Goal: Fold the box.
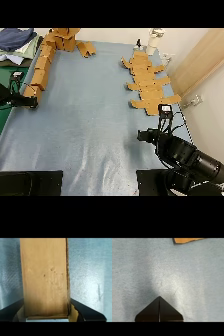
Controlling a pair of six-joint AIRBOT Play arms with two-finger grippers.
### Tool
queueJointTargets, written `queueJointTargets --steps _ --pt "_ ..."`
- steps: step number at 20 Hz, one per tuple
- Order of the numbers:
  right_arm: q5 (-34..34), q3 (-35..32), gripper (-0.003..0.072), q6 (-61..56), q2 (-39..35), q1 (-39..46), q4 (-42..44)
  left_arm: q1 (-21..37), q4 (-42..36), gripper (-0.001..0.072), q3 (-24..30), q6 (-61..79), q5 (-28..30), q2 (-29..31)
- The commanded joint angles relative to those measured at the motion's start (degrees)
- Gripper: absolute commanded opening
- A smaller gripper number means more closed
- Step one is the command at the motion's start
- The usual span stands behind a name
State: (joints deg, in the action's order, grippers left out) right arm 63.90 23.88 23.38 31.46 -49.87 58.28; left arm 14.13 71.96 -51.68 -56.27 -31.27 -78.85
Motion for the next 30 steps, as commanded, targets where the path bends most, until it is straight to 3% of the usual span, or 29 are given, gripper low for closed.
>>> queueJointTargets --steps 1,3,7,12,13,14,15,16,19,21,23,26,30 --pt "0.0 0.0 0.0002 -0.5 0.0 0.0 0.0 -0.1 0.4 0.0690 -0.3 0.2 -1.5 -0.4" --pt "0.0 0.0 0.0002 -0.5 0.0 0.0 0.5 -0.1 3.7 0.0690 -0.8 0.1 -4.6 -0.2" --pt "0.0 0.0 0.0002 -0.4 0.0 0.0 1.2 0.1 11.9 0.0690 -5.0 -2.3 -20.7 3.4" --pt "-2.7 0.0 0.0002 5.8 0.0 0.0 4.6 0.5 11.2 0.0688 -10.6 -3.1 -37.1 12.0" --pt "-4.5 0.0 0.0003 7.7 0.3 0.0 6.3 0.5 8.5 0.0557 -11.1 -4.9 -40.7 13.7" --pt "-6.1 0.2 0.0002 8.2 1.2 0.0 7.4 0.1 4.6 0.0091 -11.2 -5.2 -44.7 15.2" --pt "-7.4 0.6 0.0002 8.2 2.7 0.4 8.3 -0.9 0.6 0.0012 -11.0 -5.1 -47.4 16.2" --pt "-8.6 1.8 0.0002 9.5 5.1 1.7 10.1 -3.2 -2.7 0.0011 -11.0 -7.3 -48.7 16.8" --pt "-8.5 10.7 0.0002 24.2 17.0 10.3 21.0 -16.9 -0.7 0.0010 -11.0 -17.9 -46.4 16.7" --pt "-5.8 20.2 0.0002 35.2 26.4 16.5 30.2 -27.5 5.0 0.0010 -11.0 -27.8 -40.6 14.8" --pt "-1.6 30.1 0.0002 40.5 34.7 19.3 33.4 -35.1 7.5 0.0010 -11.0 -33.8 -35.6 11.2" --pt "3.5 41.4 0.0001 43.1 43.8 19.4 33.7 -40.9 3.3 0.0010 -11.0 -35.1 -30.7 4.7" --pt "5.7 45.0 0.0001 43.3 50.2 19.4 38.4 -43.6 -0.3 0.0010 -11.0 -35.3 -27.1 -0.2"
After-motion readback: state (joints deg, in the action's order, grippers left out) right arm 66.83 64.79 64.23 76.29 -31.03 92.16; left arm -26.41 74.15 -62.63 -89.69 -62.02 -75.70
